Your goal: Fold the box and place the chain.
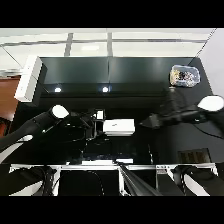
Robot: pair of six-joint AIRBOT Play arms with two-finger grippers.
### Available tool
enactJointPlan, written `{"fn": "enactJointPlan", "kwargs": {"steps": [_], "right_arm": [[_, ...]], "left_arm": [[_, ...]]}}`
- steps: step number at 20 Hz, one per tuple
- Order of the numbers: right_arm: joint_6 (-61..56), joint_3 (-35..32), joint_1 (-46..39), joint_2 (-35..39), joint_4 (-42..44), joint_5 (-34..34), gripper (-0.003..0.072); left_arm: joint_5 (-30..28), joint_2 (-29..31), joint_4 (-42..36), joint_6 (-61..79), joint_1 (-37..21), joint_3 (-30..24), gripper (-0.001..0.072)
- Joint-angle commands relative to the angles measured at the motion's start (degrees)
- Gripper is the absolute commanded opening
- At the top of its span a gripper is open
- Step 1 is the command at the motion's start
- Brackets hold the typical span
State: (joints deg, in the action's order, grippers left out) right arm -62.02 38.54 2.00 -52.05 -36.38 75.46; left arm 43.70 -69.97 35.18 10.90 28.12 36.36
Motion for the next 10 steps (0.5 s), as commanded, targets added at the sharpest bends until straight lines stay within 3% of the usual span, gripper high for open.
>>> {"fn": "enactJointPlan", "kwargs": {"steps": [1,5,10], "right_arm": [[-4.9,0.3,-10.0,8.4,-13.5,7.9,0.0016],[-5.5,0.2,-12.8,10.5,-14.0,5.7,0.0016],[-5.5,-1.2,-12.8,10.5,-10.4,2.8,0.0017]], "left_arm": [[0.5,5.8,5.8,-7.2,-1.1,0.3,0.0712],[-0.2,6.2,-2.8,-7.3,1.8,3.0,0.0711],[-1.8,-5.2,-3.1,-14.7,9.0,14.0,0.0711]]}}
